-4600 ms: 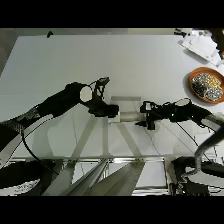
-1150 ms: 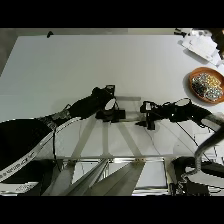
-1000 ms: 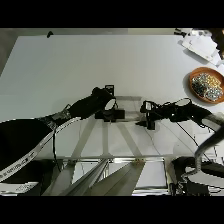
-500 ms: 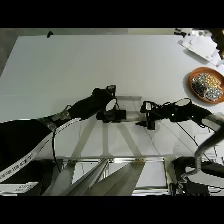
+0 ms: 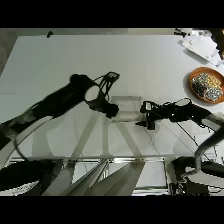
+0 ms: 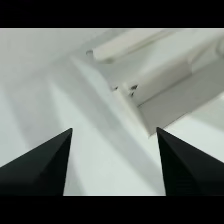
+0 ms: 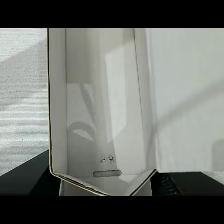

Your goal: Fold the box and place the chain.

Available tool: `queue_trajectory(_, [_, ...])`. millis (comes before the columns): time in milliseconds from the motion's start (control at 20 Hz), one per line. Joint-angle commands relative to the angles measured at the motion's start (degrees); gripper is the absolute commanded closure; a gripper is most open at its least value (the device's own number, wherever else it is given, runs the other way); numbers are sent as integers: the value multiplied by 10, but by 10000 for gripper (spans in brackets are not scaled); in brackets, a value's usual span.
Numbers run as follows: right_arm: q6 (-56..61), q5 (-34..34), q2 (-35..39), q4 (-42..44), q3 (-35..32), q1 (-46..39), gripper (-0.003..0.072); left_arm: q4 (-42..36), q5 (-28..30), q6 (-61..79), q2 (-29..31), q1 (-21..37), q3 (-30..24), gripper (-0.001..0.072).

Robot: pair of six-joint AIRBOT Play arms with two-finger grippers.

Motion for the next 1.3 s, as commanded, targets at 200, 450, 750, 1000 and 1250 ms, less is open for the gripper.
queue_trajectory(200, [0,0,0,0,0,0,388,-87,32,704,216,124,-156,17])
queue_trajectory(450, [0,0,0,0,0,0,388,-287,106,923,185,164,-292,15])
queue_trajectory(750, [0,0,0,0,0,0,388,-443,171,1014,2,152,-279,8])
queue_trajectory(1000, [0,0,0,0,0,0,388,-448,207,1025,-30,147,-270,7])
queue_trajectory(1250, [0,0,0,0,0,0,388,-510,225,1118,-30,142,-270,7])
